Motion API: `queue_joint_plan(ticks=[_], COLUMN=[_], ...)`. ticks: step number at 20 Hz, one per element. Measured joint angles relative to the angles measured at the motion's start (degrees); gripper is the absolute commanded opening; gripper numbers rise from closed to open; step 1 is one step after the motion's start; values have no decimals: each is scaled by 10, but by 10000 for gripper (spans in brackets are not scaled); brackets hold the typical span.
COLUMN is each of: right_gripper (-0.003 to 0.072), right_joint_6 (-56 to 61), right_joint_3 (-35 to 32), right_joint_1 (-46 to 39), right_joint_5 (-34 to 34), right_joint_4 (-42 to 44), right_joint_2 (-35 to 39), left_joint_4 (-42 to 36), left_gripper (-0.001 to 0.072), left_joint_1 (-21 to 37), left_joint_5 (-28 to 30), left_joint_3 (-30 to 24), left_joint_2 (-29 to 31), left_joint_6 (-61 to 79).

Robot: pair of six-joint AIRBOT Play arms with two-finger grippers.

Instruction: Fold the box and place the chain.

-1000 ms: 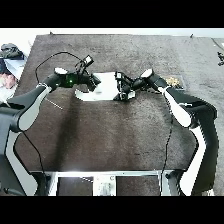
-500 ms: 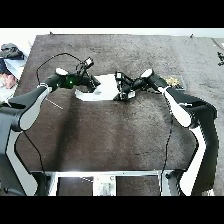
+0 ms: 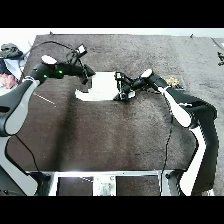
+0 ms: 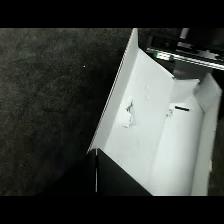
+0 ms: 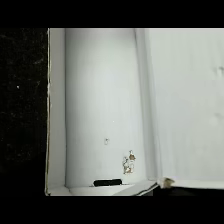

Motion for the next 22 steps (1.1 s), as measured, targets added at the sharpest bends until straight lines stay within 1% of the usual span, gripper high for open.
queue_joint_plan(ticks=[1, 2, 3, 6, 9, 14, 18, 22], right_gripper=[398, 398, 398, 398, 398, 398, 397, 398], right_joint_6=[0, 0, 0, 0, 0, 0, 0, 0], right_joint_3=[0, 0, 0, 0, 0, 0, 0, 0], right_joint_1=[0, 0, 0, 0, 0, 0, -1, -1], right_joint_5=[0, 0, 0, 0, 0, 0, 0, 0], right_joint_4=[0, 0, 0, 0, 0, 0, 0, 1], right_joint_2=[0, 0, 0, 0, 0, 0, 0, 0], left_joint_4=[22, 47, 75, 147, 187, 209, 215, 219], left_gripper=[498, 614, 614, 615, 615, 615, 615, 613], left_joint_1=[3, 4, 5, 9, 8, 3, -19, -26], left_joint_5=[-18, -35, -52, -70, -74, -40, -11, 16], left_joint_3=[2, 2, 2, -8, -35, -76, -86, -88], left_joint_2=[5, 9, 12, 16, 19, 19, 12, 4], left_joint_6=[1, 1, 0, 2, 27, 66, 76, 71])
